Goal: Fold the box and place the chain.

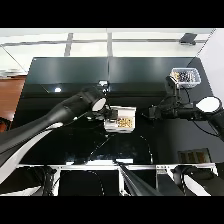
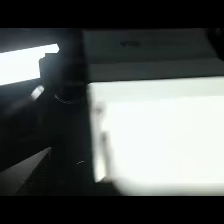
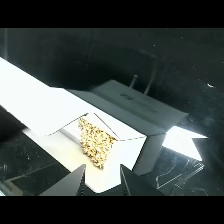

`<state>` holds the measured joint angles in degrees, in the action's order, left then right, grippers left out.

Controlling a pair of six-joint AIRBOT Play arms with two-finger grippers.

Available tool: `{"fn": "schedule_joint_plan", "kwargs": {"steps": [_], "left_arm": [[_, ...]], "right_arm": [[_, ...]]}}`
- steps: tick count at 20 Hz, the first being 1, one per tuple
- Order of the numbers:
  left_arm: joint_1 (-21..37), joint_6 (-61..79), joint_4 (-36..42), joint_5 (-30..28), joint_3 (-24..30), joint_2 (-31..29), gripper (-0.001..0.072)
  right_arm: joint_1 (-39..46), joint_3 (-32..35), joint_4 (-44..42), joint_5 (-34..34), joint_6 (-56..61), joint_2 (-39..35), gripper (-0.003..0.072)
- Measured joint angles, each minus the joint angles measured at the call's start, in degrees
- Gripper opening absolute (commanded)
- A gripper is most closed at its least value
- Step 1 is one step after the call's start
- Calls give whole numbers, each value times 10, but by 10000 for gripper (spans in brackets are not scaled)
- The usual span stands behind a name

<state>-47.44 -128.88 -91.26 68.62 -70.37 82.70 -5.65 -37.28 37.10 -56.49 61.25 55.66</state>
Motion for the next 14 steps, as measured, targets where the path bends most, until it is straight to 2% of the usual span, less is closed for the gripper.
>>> {"fn": "schedule_joint_plan", "kwargs": {"steps": [3, 6, 8, 10, 11, 14], "left_arm": [[24, 18, -69, 47, 45, -78, 682], [108, 59, -60, 69, 136, -159, 681], [189, 142, 26, 37, 208, -199, 680], [261, 305, 169, 1, 271, -219, 682], [286, 399, 230, -11, 295, -224, 716], [325, 740, 387, -43, 347, -226, 718]], "right_arm": [[1, 0, 0, -3, -2, 0, 258], [1, 0, 1, -5, -3, 0, 257], [1, 0, 1, -4, -3, 0, 257], [1, 0, 1, -4, -3, 0, 257], [1, 0, 1, -4, -3, 0, 257], [1, 0, 1, -4, -3, 0, 258]]}}
